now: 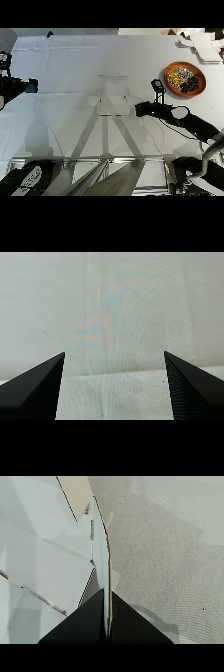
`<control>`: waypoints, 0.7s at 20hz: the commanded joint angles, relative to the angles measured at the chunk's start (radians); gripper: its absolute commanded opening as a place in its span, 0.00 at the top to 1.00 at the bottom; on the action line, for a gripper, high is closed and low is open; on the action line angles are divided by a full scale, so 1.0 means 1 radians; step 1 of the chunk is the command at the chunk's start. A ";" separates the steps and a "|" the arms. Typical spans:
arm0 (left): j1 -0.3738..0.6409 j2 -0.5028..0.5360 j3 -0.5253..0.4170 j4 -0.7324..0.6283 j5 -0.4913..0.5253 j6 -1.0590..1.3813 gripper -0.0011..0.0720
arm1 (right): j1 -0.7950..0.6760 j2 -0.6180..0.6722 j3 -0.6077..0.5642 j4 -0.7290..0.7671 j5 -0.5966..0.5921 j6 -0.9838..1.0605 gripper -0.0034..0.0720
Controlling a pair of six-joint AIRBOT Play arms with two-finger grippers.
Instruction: Fold the box and place the chain.
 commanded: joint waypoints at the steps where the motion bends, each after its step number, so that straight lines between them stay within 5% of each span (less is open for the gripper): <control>1: 0.000 0.000 0.000 0.000 0.000 0.000 0.03 | 0.001 -0.001 0.000 0.000 -0.001 0.000 0.94; 5: -0.003 0.000 0.000 -0.082 0.014 -0.006 0.03 | 0.001 -0.001 0.000 0.001 -0.001 0.000 0.94; 9: -0.004 0.000 0.000 -0.233 -0.130 -0.003 0.04 | 0.001 -0.001 0.000 0.000 -0.001 0.000 0.94; 12: -0.034 0.000 0.001 -0.244 -0.193 0.028 0.34 | 0.001 -0.001 0.000 0.000 -0.001 0.000 0.94; 14: -0.091 0.000 0.003 -0.244 -0.195 0.113 0.34 | 0.001 -0.001 0.000 0.000 -0.001 0.000 0.94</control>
